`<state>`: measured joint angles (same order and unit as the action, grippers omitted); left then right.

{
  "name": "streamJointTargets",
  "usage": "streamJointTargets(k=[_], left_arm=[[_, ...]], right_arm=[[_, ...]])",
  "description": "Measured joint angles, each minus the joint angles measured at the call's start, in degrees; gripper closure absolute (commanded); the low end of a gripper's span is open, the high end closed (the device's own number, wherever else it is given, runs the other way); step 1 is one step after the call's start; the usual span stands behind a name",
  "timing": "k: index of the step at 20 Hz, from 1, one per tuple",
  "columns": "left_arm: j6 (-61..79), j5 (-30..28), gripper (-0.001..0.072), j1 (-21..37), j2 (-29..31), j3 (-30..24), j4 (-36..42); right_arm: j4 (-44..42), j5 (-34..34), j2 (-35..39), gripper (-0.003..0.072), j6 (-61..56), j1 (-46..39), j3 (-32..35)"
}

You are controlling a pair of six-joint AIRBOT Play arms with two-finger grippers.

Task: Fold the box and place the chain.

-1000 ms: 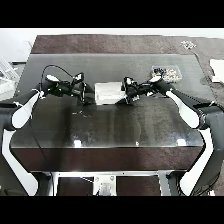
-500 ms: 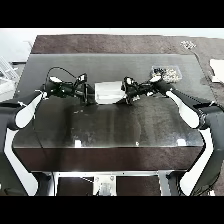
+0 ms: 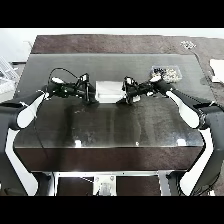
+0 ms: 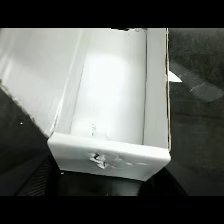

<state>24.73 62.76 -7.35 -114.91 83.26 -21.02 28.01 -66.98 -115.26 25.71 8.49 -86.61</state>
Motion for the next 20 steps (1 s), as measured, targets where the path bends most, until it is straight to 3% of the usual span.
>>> streamJointTargets(k=[20], left_arm=[[6.86, 0.92, -0.0011, -1.51, -0.63, 0.02, 2.78]], right_arm=[[0.11, -0.28, -0.02, 0.0105, 0.11, 0.02, 0.00]])
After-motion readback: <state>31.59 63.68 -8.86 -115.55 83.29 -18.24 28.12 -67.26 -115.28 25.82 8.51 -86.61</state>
